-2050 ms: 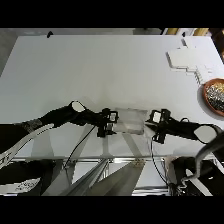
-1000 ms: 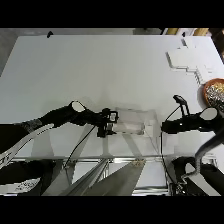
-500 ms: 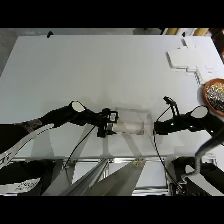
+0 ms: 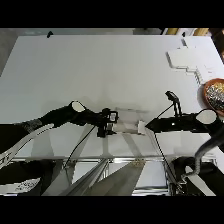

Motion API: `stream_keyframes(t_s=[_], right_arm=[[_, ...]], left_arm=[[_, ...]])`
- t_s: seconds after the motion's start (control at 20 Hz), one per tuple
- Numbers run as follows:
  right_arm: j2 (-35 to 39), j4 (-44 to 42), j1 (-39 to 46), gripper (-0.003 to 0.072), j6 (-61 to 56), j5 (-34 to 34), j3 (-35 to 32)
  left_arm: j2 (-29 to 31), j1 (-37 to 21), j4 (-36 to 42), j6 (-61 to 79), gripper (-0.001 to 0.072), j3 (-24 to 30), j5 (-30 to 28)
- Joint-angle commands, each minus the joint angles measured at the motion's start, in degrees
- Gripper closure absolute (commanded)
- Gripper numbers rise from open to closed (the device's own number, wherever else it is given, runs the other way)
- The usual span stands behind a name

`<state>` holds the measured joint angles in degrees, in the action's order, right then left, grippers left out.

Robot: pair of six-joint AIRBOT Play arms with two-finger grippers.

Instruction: Fold the box and place the chain.

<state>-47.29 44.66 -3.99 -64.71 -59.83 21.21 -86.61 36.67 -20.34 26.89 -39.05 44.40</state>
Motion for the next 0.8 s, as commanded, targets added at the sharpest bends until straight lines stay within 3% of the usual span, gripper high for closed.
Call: stream_keyframes(t_s=[0.0, 0.15, 0.25, 0.55, 0.75], right_arm=[[1.03, -1.79, -4.44, 0.0380, -2.01, 4.92, -0.20], [1.03, 1.25, -6.69, 0.0321, -6.75, 5.79, -0.20], [1.03, 3.63, -8.66, 0.0243, -11.13, 7.06, -0.20], [1.03, 5.27, -15.74, 0.0245, -21.09, 13.53, -0.13], [0.96, 9.84, -20.50, 0.0306, -32.26, 16.11, 0.11]], left_arm=[[0.02, -0.02, 0.00, 0.00, 0.0308, -0.07, 0.00], [0.02, -0.02, 0.00, 0.00, 0.0308, -0.07, 0.00], [0.02, -0.02, 0.00, 0.00, 0.0308, -0.07, 0.00], [0.02, -0.02, 0.00, 0.00, 0.0308, -0.07, 0.00], [0.02, -0.02, -0.02, 0.00, 0.0308, -0.07, 0.00]])
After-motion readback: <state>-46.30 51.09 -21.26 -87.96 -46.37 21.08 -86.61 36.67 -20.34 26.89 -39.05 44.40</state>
